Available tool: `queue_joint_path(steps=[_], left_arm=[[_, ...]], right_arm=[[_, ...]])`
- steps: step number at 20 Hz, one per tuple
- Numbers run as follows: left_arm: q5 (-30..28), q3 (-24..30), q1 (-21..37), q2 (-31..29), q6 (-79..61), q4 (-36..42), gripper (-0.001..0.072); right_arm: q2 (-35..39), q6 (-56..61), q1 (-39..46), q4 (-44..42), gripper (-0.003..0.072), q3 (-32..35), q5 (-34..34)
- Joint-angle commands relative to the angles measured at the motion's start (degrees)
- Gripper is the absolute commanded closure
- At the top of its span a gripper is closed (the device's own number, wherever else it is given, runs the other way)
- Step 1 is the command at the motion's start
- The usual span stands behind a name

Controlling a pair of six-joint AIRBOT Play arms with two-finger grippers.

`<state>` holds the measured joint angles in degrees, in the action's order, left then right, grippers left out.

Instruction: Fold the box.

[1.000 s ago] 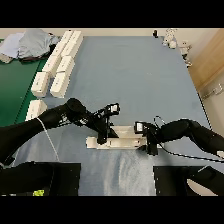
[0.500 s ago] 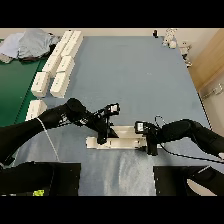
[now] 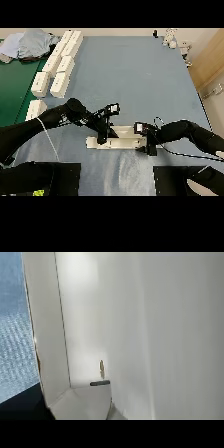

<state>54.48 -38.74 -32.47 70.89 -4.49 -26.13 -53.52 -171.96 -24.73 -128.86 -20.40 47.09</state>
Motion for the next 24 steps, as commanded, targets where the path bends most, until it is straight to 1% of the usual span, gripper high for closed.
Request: queue_joint_path(steps=[1,2,19,24], left_arm=[[0.00,-0.07,0.04,0.02,0.00,0.00,0.0697],[0.00,-0.07,0.04,0.02,0.00,0.00,0.0697],[-0.02,-0.07,0.04,0.02,0.00,0.00,0.0697],[-1.01,-0.07,0.00,0.04,-0.02,0.02,0.0697]], right_arm=[[-0.09,0.02,-0.04,0.02,0.0120,0.15,-0.22],[-0.11,0.02,-0.04,0.07,0.0144,0.15,-0.15],[-0.02,0.02,-0.02,0.52,0.0143,0.11,-0.07],[-0.02,0.02,-0.02,0.52,0.0143,0.11,-0.07]])
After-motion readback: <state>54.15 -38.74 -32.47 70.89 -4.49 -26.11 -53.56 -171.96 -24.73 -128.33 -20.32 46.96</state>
